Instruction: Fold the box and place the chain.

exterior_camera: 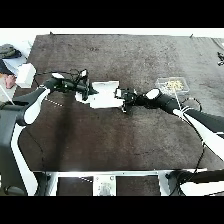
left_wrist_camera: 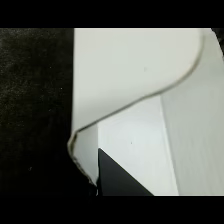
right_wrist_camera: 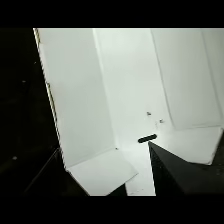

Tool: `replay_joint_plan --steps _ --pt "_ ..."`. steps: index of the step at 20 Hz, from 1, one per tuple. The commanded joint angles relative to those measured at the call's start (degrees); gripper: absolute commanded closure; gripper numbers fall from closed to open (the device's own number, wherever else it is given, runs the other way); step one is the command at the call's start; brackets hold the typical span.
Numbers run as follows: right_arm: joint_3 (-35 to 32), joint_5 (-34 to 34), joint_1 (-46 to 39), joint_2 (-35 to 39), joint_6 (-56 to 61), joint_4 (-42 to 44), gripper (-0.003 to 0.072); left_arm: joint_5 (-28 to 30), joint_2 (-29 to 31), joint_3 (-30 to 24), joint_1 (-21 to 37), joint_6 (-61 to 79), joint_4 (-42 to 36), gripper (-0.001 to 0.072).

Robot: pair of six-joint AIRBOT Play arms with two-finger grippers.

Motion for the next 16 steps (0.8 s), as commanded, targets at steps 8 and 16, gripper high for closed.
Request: replay_joint_plan --steps 8,16 --pt "5.0 2.6 -2.7 -0.6 -0.6 -0.3 0.0094 -0.1 0.0 0.0 -0.1 0.0 0.1 0.0696" --pt "10.6 4.3 -3.1 -3.6 0.2 -1.6 0.0093 -0.1 0.0 0.0 -0.1 0.0 0.1 0.0696"
